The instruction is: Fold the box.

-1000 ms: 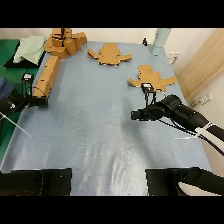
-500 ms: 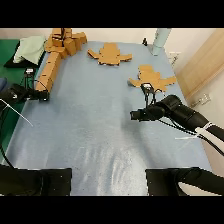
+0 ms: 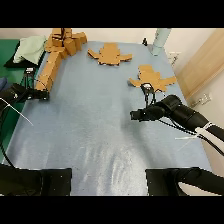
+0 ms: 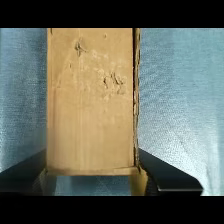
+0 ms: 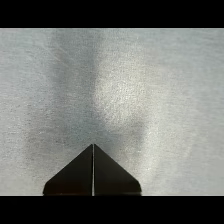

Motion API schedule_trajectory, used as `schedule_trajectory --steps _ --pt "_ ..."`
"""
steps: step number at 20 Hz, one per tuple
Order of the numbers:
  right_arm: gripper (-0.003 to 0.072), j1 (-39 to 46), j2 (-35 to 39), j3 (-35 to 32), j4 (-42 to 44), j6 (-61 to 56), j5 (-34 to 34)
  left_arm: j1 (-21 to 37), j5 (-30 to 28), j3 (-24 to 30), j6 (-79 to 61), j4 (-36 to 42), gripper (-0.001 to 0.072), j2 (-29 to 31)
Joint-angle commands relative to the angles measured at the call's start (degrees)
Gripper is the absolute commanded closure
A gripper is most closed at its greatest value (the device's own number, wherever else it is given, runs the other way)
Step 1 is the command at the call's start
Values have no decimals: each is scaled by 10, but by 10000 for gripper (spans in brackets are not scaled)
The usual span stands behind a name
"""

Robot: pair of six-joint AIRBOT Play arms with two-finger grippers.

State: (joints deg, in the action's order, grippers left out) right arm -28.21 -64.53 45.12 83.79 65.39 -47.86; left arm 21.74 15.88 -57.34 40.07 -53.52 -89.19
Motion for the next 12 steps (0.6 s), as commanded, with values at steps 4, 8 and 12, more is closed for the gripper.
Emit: schedule_trajectory --steps 4,8,12 --pt "682 0 0 0 0 0 -1 7 83 -1 5 -9 11 11" --pt "682 0 0 0 0 0 -6 36 237 -12 30 -72 11 81" --pt "682 0 0 0 0 0 -11 44 429 -71 157 -226 14 157"
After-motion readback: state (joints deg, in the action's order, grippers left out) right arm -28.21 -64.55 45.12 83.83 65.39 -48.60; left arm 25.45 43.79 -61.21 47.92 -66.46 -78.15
